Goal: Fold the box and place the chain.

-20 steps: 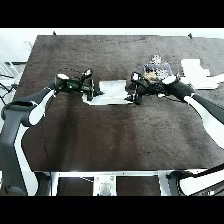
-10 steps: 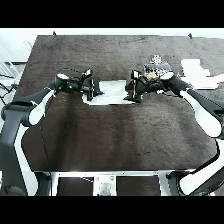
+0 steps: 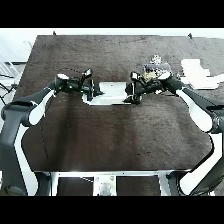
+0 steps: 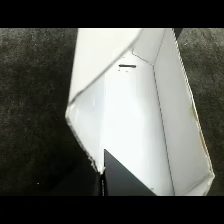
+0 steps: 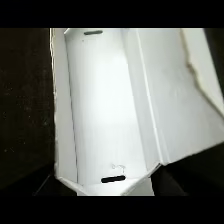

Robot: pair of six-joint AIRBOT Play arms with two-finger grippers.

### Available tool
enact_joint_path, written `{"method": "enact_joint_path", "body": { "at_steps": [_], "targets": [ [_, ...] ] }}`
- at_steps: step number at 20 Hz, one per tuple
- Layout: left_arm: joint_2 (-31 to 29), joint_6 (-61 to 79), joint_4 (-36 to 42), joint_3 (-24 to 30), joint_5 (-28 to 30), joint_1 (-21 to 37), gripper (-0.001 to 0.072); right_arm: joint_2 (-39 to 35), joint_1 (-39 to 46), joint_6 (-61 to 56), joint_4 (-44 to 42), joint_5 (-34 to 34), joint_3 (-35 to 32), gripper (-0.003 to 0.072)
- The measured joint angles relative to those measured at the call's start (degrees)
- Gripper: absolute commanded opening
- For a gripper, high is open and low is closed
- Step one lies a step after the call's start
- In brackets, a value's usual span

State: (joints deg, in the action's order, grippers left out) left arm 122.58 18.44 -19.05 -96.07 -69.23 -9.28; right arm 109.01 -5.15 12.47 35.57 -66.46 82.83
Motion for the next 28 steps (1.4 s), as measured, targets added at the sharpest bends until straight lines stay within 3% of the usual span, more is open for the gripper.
{"method": "enact_joint_path", "body": {
  "at_steps": [28],
  "targets": [
    [0.0, 0.0, 0.0, 0.0, -0.2, 0.0, 0.002, 5.3, -2.7, 1.5, -0.2, -0.7, 3.9, 0.0682]
  ]
}}
